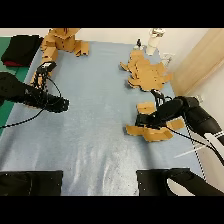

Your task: Fold the box.

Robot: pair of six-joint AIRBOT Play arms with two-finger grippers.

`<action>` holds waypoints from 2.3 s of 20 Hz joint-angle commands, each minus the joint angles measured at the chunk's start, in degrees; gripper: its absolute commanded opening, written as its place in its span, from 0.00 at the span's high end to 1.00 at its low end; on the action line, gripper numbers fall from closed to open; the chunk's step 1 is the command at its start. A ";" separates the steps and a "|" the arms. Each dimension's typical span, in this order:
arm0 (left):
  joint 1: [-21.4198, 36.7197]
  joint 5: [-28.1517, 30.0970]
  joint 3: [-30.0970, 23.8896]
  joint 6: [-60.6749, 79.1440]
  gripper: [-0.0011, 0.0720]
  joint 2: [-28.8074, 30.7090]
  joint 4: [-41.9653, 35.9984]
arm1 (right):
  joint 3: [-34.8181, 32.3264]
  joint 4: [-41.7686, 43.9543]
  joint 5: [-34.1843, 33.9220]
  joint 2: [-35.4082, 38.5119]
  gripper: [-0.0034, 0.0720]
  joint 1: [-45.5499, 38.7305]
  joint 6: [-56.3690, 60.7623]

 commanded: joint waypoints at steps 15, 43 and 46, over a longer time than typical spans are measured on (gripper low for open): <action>0.02 0.02 0.04 0.02 0.97 0.02 0.00 | 7.80 -37.83 -2.84 -4.96 0.18 -21.18 -0.35; 0.02 2.51 0.04 -0.02 0.97 -0.04 -4.52 | 8.76 -10.80 -1.20 -17.25 0.57 -32.15 -41.03; 0.02 2.49 0.04 -0.04 0.97 -0.04 -4.96 | 8.76 -7.76 -2.64 -17.22 0.76 -32.09 -41.51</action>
